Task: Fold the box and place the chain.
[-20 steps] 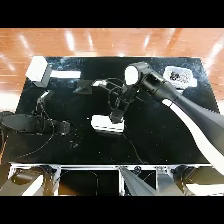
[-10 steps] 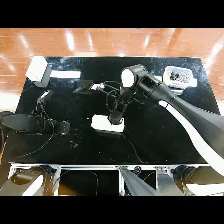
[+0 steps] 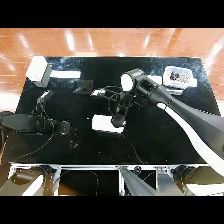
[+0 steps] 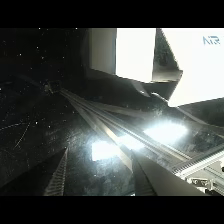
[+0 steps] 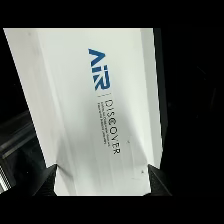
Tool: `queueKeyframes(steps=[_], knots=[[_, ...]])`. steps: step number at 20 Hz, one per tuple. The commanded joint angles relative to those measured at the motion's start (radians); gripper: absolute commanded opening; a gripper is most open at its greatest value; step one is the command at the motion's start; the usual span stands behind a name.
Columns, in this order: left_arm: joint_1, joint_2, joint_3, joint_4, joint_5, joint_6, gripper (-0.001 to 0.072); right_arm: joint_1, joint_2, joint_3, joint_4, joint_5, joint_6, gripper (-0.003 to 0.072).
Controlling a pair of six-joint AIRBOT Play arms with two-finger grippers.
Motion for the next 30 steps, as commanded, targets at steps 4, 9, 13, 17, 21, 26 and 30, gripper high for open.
queueKeyframes(steps=[4, 9, 13, 17, 21, 26, 30], knots=[[-0.001, -0.001, 0.000, 0.000, 0.000, 0.000, 0.0510, 0.001, 0.000, -0.008, -0.008, 0.007, 0.003, 0.0477], [-0.001, -0.001, 0.000, 0.001, 0.000, 0.000, 0.0510, 0.001, 0.002, -0.006, -0.009, 0.007, 0.004, 0.0475], [-0.001, -0.001, 0.000, 0.000, 0.000, 0.000, 0.0510, 0.001, 0.005, -0.006, -0.021, 0.002, 0.010, 0.0475], [-0.001, -0.001, 0.000, 0.001, 0.000, 0.000, 0.0510, 0.002, 0.005, -0.006, -0.037, -0.023, 0.024, 0.0475], [-0.001, -0.001, 0.000, 0.001, -0.001, 0.000, 0.0510, 0.002, 0.005, -0.006, -0.038, -0.029, 0.024, 0.0475], [-0.001, -0.001, 0.000, 0.001, -0.001, 0.000, 0.0510, 0.002, 0.005, -0.006, -0.038, -0.029, 0.024, 0.0475], [-0.001, -0.001, 0.000, 0.001, -0.001, 0.000, 0.0509, 0.004, 0.006, -0.006, -0.067, -0.026, 0.035, 0.0475]])
